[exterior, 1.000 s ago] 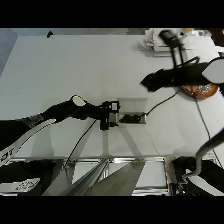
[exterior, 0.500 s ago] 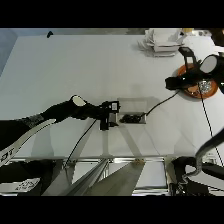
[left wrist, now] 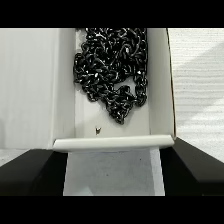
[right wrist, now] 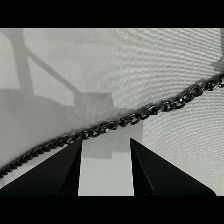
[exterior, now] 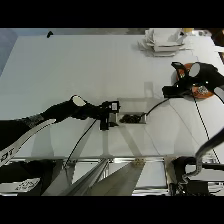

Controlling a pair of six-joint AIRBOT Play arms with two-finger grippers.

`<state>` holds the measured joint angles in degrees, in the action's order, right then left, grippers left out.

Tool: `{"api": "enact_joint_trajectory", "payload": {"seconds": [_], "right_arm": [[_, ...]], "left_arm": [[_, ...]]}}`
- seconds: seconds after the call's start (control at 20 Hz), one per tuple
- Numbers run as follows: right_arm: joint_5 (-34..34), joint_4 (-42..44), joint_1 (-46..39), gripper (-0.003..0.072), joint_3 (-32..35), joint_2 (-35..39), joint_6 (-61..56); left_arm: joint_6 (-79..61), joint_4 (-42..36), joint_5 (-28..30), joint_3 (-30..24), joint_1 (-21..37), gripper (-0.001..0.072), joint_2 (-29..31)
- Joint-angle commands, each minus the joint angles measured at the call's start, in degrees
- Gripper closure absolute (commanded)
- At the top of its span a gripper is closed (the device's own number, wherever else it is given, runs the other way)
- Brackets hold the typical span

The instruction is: Fold the box and place the chain.

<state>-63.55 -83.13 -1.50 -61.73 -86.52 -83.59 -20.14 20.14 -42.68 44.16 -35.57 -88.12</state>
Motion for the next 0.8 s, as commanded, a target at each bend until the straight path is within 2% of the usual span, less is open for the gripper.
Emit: {"api": "enact_joint_trajectory", "payload": {"seconds": [0.0,0.15,0.2,0.25,0.45,0.75], "right_arm": [[-0.07,-0.50,-0.04,0.0352,0.17,-2.01,-0.11],[0.13,-1.14,-0.02,0.0445,0.46,-3.43,-0.44],[0.24,-1.31,0.00,0.0590,0.46,-3.52,-0.39],[0.24,-1.31,0.00,0.0671,0.46,-3.28,-0.15],[-0.13,-2.16,0.00,0.0671,0.46,0.81,1.53],[0.26,-0.39,0.00,0.0669,0.72,12.44,1.51]], "left_arm": [[-0.02,0.02,0.00,0.00,0.00,0.0505,0.00],[-0.02,0.00,0.00,0.00,0.00,0.0505,0.00],[-0.02,0.02,0.02,0.00,0.00,0.0505,0.00],[-0.02,0.00,0.00,0.00,0.00,0.0505,0.00],[-0.02,0.02,0.02,0.00,0.00,0.0505,0.00],[-0.02,0.02,0.00,0.00,0.00,0.0505,0.00]]}}
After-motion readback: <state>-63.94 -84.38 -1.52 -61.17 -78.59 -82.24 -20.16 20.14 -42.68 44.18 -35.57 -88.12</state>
